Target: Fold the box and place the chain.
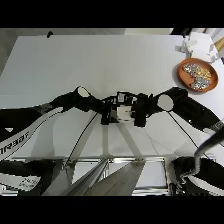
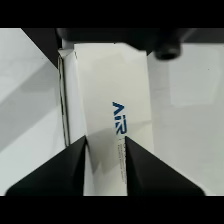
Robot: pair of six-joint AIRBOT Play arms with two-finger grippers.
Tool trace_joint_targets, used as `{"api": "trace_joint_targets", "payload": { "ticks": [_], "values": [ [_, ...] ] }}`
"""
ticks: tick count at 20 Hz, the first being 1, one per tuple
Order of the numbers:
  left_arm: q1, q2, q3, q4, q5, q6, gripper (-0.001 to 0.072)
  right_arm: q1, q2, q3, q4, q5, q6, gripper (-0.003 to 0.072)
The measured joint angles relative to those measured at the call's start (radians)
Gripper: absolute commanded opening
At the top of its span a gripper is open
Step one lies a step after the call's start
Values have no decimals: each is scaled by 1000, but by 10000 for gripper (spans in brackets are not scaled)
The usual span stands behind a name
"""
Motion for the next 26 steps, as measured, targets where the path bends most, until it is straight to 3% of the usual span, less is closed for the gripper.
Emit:
{"api": "trace_joint_targets", "payload": {
  "ticks": [3,7,8,9,10,15,26],
  "values": [
    [1,1,0,-2,0,-6,206,0,0,0,18,-32,0,89],
    [1,1,0,-10,8,-9,206,0,0,0,19,-63,6,61],
    [1,1,0,-10,9,-9,206,0,1,0,14,-69,11,71],
    [1,1,0,-11,10,-9,206,0,2,1,10,-74,15,184],
    [1,1,0,-10,10,-7,206,0,4,1,2,-81,19,240],
    [-1,1,0,-8,3,-3,206,0,19,2,-23,-60,-5,336],
    [-1,1,0,-9,2,-3,206,0,23,3,-32,-10,-204,336]
  ]
}}
